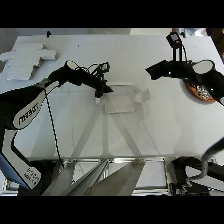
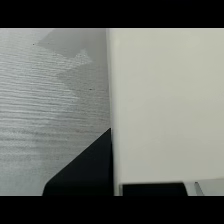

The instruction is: Fold the box and place the chain.

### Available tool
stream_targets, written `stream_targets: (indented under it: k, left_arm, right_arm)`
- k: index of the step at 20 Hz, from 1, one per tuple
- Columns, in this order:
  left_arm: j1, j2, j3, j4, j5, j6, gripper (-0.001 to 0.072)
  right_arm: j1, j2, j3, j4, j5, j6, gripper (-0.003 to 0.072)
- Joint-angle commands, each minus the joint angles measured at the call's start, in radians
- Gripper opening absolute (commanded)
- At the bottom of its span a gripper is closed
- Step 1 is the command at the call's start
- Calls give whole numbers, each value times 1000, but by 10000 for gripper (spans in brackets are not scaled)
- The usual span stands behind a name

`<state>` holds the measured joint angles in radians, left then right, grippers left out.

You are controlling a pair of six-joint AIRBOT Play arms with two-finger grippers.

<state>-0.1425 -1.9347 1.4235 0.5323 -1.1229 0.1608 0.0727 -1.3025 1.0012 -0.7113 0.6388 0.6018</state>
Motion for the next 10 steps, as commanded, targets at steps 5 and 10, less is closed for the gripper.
stream_targets:
  k: [5, 10]
  left_arm:
    - [-1, -1, 0, 0, 20, -1, 11]
    - [-1, 0, 0, 0, 20, -4, 11]
  right_arm:
    - [0, 1, 1, -1, 35, -72, 674]
    - [0, 1, 1, -1, 35, -120, 682]
